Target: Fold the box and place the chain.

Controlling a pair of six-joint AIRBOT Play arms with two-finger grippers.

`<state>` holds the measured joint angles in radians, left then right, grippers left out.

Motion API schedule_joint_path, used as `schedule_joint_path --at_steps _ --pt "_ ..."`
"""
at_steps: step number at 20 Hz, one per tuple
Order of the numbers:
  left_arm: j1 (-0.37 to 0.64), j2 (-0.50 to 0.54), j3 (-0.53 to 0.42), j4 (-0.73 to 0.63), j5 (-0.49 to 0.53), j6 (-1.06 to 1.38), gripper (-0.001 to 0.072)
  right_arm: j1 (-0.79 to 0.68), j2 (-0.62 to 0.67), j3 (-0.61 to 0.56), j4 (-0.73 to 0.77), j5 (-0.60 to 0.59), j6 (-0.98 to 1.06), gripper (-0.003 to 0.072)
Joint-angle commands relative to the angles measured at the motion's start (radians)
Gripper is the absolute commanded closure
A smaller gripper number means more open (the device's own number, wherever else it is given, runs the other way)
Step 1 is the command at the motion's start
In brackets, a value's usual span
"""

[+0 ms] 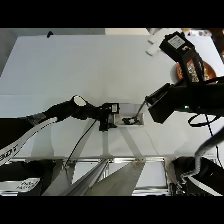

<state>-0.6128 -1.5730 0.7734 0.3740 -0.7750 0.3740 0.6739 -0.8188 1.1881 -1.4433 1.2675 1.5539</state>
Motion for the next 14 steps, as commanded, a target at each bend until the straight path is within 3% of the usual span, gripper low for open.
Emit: schedule_joint_path --at_steps 1,9,14 --pt "0.000 0.000 0.000 0.000 0.000 0.000 0.0374 0.035 -0.004 -0.013 -0.004 -0.034 0.024 0.0670" --pt "0.000 0.000 0.000 0.000 0.000 0.000 0.0374 0.035 -0.048 -0.371 0.008 -0.358 0.096 0.0669" --pt "0.000 0.000 0.000 0.000 0.000 0.000 0.0374 0.035 -0.150 -0.447 0.026 -0.420 0.095 0.0669"
